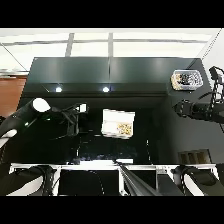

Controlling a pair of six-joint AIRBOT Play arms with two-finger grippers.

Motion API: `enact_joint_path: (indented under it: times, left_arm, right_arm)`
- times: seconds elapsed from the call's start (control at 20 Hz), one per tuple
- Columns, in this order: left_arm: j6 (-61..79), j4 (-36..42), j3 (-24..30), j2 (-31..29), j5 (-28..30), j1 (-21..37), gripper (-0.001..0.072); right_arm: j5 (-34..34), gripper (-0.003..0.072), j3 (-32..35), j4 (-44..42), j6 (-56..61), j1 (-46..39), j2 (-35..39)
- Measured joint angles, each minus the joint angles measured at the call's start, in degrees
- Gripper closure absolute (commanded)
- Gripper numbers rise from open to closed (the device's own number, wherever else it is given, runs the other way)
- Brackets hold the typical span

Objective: Fold the box and place the chain.

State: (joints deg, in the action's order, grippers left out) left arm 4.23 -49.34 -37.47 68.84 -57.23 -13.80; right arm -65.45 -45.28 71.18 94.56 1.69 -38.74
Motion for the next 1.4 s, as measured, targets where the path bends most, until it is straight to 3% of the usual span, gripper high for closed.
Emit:
enact_joint_path:
  times: [0.45,1.4]
  left_arm:
    - [11.2,8.9,-3.0,9.7,3.6,-6.5,-0.0005]
    - [11.3,12.7,-3.2,11.8,6.1,-11.5,-0.0003]
  right_arm:
    - [0.2,0.0362,0.0,0.5,0.3,0.0,0.0]
    - [0.1,0.0363,0.0,0.7,0.4,0.0,0.0]
